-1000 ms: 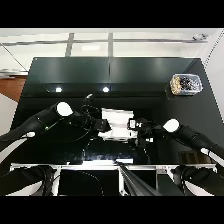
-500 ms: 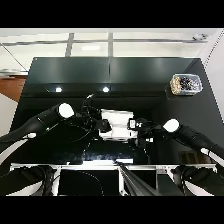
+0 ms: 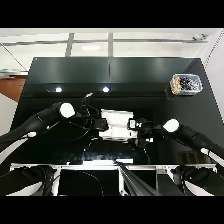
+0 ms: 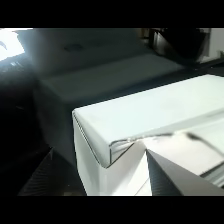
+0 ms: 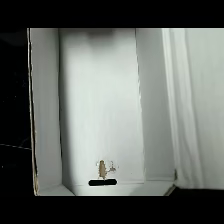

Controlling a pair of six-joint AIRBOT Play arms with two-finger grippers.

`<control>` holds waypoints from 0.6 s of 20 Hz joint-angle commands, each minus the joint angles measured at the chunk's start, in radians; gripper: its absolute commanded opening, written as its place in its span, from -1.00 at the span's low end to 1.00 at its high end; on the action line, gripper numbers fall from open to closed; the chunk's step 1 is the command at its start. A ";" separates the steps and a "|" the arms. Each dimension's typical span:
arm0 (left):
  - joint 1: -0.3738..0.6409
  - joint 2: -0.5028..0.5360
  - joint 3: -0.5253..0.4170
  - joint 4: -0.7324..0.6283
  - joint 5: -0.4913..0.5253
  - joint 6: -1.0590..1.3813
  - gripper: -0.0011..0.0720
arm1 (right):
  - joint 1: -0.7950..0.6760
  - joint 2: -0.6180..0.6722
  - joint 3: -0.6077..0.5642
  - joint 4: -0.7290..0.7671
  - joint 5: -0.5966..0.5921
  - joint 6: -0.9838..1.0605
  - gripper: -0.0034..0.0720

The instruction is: Fold the box and place the chain.

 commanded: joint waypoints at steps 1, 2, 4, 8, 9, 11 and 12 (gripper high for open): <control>-0.056 -0.001 0.045 0.205 -0.032 -0.192 0.84 | 0.000 0.000 0.000 0.000 0.000 0.000 0.18; -0.092 -0.001 0.066 0.288 -0.050 -0.262 0.84 | 0.000 0.000 0.000 0.000 0.000 0.000 0.18; -0.177 -0.001 0.101 0.464 -0.084 -0.423 0.83 | 0.000 0.000 0.000 0.000 0.000 0.000 0.18; -0.247 -0.001 0.118 0.526 -0.103 -0.603 0.38 | 0.000 0.000 0.000 0.000 0.000 0.000 0.18; -0.254 -0.004 0.118 0.528 -0.103 -0.628 0.37 | 0.000 0.000 0.000 0.000 0.000 0.000 0.18; -0.266 -0.027 0.127 0.528 -0.121 -0.667 0.36 | 0.000 0.000 0.000 0.000 0.000 0.000 0.18; -0.274 -0.048 0.143 0.528 -0.135 -0.672 0.36 | 0.000 0.000 0.000 0.000 0.000 0.000 0.18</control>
